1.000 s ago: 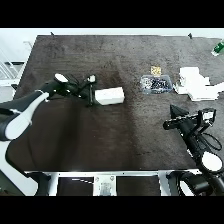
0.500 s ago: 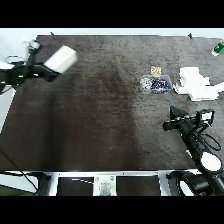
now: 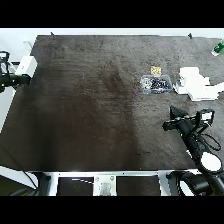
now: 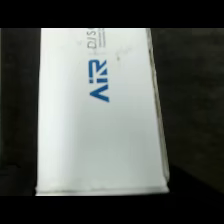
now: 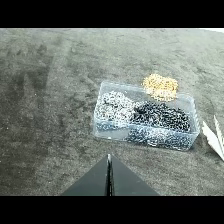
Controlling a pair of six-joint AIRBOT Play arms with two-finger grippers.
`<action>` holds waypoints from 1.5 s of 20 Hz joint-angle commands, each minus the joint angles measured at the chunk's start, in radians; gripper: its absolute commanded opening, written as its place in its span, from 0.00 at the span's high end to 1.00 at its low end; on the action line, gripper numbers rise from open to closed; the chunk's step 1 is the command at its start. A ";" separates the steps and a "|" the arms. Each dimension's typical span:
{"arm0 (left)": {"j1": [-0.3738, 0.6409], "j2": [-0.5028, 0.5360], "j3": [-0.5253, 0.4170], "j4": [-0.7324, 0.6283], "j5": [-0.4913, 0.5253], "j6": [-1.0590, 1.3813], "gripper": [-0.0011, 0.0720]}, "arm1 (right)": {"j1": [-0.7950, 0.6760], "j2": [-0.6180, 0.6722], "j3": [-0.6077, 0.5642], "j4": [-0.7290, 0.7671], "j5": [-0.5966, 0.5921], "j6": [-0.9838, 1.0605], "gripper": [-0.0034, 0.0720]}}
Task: Fold the box and place the chain.
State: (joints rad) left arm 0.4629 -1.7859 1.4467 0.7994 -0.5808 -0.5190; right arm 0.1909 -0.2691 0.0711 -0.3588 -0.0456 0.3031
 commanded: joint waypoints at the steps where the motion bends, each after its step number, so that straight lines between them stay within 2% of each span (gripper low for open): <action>1: 0.013 -0.090 0.111 0.127 -0.029 -0.156 0.96 | 0.000 0.000 0.000 0.001 0.001 0.000 0.94; 3: 0.013 -0.119 0.158 0.138 -0.048 -0.154 0.96 | 0.000 0.000 0.000 0.001 0.001 0.000 0.94; 12: 0.013 -0.188 0.166 0.143 -0.018 -0.149 0.96 | 0.001 0.000 0.000 0.001 0.001 0.004 0.94; 13: 0.013 -0.188 0.166 0.143 -0.013 -0.135 0.93 | 0.001 0.000 0.000 0.001 0.001 0.004 0.94; 14: 0.013 -0.188 0.165 0.143 -0.008 -0.124 0.48 | 0.001 0.000 0.000 0.001 0.001 0.004 0.94; 15: 0.013 -0.188 0.165 0.144 0.001 -0.127 0.13 | 0.001 0.000 0.000 0.001 0.001 0.003 0.94; 16: 0.013 -0.187 0.166 0.144 0.009 -0.126 0.05 | 0.001 0.000 0.000 0.001 0.001 0.004 0.94; 18: 0.013 -0.186 0.166 0.144 0.011 -0.127 0.05 | 0.001 0.000 0.000 0.001 0.001 0.004 0.94; 19: 0.013 -0.186 0.166 0.145 0.000 -0.126 0.00 | 0.001 0.000 0.000 0.001 0.001 0.004 0.94; 20: 0.013 -0.185 0.175 0.161 -0.030 -0.127 0.00 | 0.001 0.000 0.000 0.001 0.001 0.004 0.94; 22: 0.013 -0.173 0.210 0.246 -0.114 -0.134 0.00 | 0.001 0.000 0.000 0.001 0.001 0.004 0.94; 24: 0.015 -0.136 0.225 0.338 -0.130 -0.177 0.00 | 0.001 0.000 0.000 0.001 0.001 0.003 0.94; 28: 0.027 -0.021 0.238 0.324 -0.164 -0.187 0.00 | 0.001 0.000 0.000 0.001 0.001 0.004 0.94; 30: 0.027 0.044 0.238 0.241 -0.232 -0.146 0.04 | 0.001 0.000 0.000 0.001 0.000 0.003 0.94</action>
State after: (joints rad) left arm 0.4870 -1.8175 1.6787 1.0939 -0.7364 -0.6907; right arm 0.1909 -0.2691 0.0711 -0.3584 -0.0448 0.3065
